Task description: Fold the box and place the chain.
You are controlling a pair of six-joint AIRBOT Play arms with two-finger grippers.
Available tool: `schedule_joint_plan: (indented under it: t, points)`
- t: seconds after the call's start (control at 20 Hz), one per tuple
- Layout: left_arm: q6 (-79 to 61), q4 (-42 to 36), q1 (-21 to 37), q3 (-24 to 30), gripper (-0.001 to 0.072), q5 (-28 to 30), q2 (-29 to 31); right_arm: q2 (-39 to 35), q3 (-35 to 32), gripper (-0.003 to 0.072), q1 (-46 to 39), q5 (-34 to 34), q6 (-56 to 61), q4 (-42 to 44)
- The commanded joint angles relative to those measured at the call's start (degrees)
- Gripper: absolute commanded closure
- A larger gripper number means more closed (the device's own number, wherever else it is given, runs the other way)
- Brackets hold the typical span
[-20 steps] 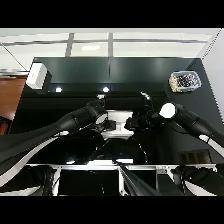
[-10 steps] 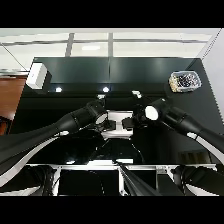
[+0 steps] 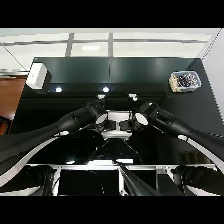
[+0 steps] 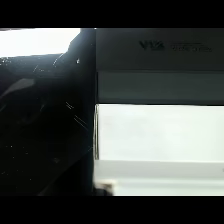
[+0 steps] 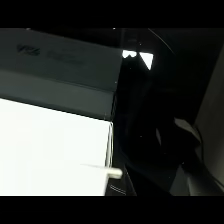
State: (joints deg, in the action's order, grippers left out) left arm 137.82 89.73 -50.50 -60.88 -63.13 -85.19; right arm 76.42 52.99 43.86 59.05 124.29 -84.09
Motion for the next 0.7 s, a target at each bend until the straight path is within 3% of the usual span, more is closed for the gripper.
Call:
schedule_joint_plan:
  t: [0.0,0.35,0.45,0.5,0.65]
  points:
    - [-0.02,0.02,0.02,0.02,0.0683,0.04,-0.04,0.83,0.09,0.0393,0.31,-0.2,3.34,-0.55]
    - [-0.02,0.0,0.02,0.02,0.0683,0.02,-0.04,2.8,0.79,0.0395,0.31,-0.17,5.75,0.83]
    - [-0.02,0.02,0.02,0.02,0.0683,0.04,-0.04,2.91,1.07,0.0595,0.31,-0.48,6.01,0.87]
    - [-0.02,0.0,0.02,0.02,0.0683,0.04,-0.04,2.91,1.22,0.0659,0.31,-1.09,6.03,1.11]
    - [0.0,0.0,0.02,0.02,0.0683,0.04,-0.04,2.91,1.51,0.067,0.28,-1.01,6.88,1.4]
